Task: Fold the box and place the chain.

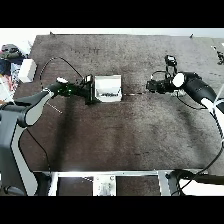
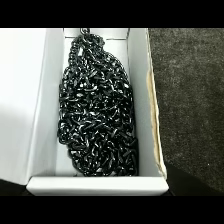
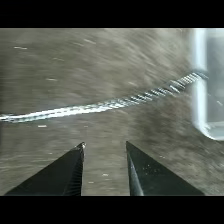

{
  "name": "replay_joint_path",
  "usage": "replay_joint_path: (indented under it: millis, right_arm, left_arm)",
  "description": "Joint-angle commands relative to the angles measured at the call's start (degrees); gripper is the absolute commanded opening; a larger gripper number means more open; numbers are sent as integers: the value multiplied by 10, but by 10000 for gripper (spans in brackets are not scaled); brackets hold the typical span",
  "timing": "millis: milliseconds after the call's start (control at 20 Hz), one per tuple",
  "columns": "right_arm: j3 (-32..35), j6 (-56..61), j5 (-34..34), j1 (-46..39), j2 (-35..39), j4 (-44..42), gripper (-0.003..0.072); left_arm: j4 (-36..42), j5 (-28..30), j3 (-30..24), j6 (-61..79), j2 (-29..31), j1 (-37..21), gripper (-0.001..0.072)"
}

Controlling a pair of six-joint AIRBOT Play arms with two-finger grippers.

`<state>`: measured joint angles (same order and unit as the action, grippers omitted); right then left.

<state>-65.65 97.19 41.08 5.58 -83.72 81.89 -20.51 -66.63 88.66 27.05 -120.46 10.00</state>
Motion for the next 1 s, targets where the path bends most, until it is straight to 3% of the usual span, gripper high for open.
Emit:
replay_joint_path:
  millis: [0,300,750,850,950]
  right_arm:
    - [-1,19,-12,-23,-49,-27,295]
    - [-105,34,17,5,-154,-50,295]
    - [-118,107,8,5,-185,-33,287]
    - [-118,106,5,6,-191,-33,81]
    - [-118,101,1,12,-186,-30,27]
  left_arm:
    - [0,0,0,0,0,0,163]
    - [0,0,0,0,0,0,163]
    - [0,0,0,0,0,0,163]
    - [0,0,0,0,0,0,163]
    - [0,0,0,0,0,0,163]
